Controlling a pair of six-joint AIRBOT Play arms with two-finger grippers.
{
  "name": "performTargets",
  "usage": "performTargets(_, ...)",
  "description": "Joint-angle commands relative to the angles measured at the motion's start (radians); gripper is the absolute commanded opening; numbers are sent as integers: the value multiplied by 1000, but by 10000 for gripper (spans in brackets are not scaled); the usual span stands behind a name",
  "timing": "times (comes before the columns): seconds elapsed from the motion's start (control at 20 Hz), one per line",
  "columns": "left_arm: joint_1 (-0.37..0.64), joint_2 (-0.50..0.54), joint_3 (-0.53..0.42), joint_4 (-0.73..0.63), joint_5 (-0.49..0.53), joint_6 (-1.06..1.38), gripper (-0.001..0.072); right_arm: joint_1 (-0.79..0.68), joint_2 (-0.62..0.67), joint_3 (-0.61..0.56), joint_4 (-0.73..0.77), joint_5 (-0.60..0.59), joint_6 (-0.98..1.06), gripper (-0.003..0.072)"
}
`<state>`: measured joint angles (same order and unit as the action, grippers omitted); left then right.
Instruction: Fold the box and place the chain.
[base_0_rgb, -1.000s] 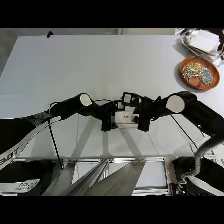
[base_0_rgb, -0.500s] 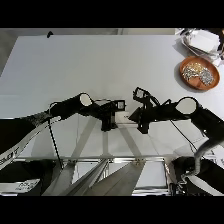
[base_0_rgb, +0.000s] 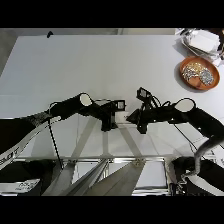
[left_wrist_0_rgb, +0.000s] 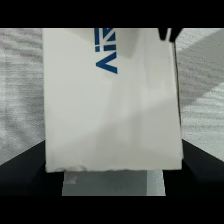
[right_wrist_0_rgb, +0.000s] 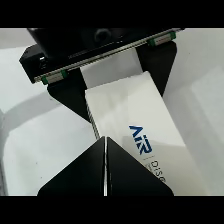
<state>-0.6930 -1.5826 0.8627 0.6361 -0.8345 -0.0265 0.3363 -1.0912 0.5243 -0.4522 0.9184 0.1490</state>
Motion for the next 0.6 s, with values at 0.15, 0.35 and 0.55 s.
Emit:
performTargets(0.15,0,1,0,0,0,0,132,-2,-25,-19,3,-21,-27,9)
performTargets(0.35,0,1,0,0,0,0,132,-2,-25,-60,-1,-49,-27,9)
performTargets(0.55,0,1,0,0,0,0,132,-2,-25,-63,-22,-64,-27,9)
